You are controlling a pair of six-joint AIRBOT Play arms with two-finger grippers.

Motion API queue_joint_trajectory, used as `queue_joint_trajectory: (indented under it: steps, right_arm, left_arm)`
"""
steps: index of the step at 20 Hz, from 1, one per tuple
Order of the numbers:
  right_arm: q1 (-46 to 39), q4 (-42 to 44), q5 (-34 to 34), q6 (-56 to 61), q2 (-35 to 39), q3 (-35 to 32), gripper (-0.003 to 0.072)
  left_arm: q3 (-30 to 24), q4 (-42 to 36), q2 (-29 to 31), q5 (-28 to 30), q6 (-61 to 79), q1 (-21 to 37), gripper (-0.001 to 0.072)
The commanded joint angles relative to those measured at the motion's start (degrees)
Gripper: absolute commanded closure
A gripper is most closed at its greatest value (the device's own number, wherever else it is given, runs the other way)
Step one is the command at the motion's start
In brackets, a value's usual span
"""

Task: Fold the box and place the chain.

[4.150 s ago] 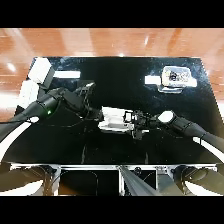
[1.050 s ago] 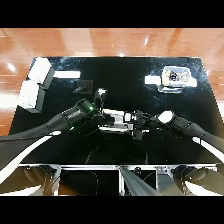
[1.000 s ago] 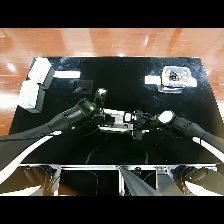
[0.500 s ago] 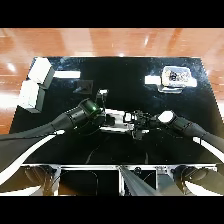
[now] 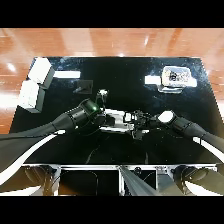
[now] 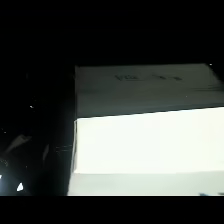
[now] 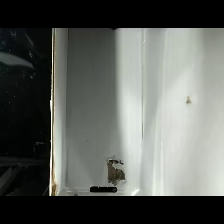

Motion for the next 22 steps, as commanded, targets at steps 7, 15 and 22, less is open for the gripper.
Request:
queue_joint_trajectory:
  steps: [7, 15, 22]
  right_arm:
    - [0.07, 0.0, -0.04, 0.0, -0.02, -0.02, 0.0172]
    - [0.07, 0.0, -0.04, 0.0, -0.02, -0.02, 0.0172]
    - [0.07, 0.0, -0.04, 0.0, -0.04, -0.02, 0.0172]
  left_arm:
    - [2.12, -0.13, -0.04, -1.18, 0.55, -0.04, 0.0683]
    - [2.14, -1.42, -0.04, 0.0, 0.55, -0.04, 0.0346]
    - [2.14, -1.36, -0.04, 0.13, 0.61, -0.04, 0.047]
